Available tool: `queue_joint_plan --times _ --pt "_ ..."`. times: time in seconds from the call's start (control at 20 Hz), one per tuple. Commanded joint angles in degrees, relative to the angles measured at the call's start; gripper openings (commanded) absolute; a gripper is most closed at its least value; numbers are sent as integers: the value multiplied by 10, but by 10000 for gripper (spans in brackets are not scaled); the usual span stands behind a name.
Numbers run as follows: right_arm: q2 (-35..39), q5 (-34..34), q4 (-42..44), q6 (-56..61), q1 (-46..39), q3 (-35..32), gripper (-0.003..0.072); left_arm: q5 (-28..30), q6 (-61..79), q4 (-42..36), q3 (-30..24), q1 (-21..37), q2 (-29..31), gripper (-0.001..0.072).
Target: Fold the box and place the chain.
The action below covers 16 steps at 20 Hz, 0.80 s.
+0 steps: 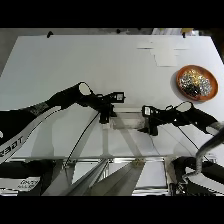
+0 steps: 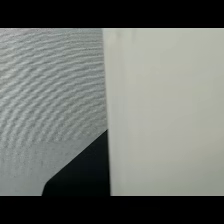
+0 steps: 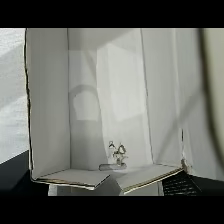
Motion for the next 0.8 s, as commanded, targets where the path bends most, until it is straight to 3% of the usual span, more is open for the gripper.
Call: queue_joint_plan --times 0.0,0.25,0.75 --pt "1 1 9 -1 0 0 647 0 0 0 0 0 0 11" --pt "1 1 7 -1 0 0 364 0 0 0 0 0 0 11" --pt "1 3 1 0 0 0 366 0 0 0 0 0 0 11"
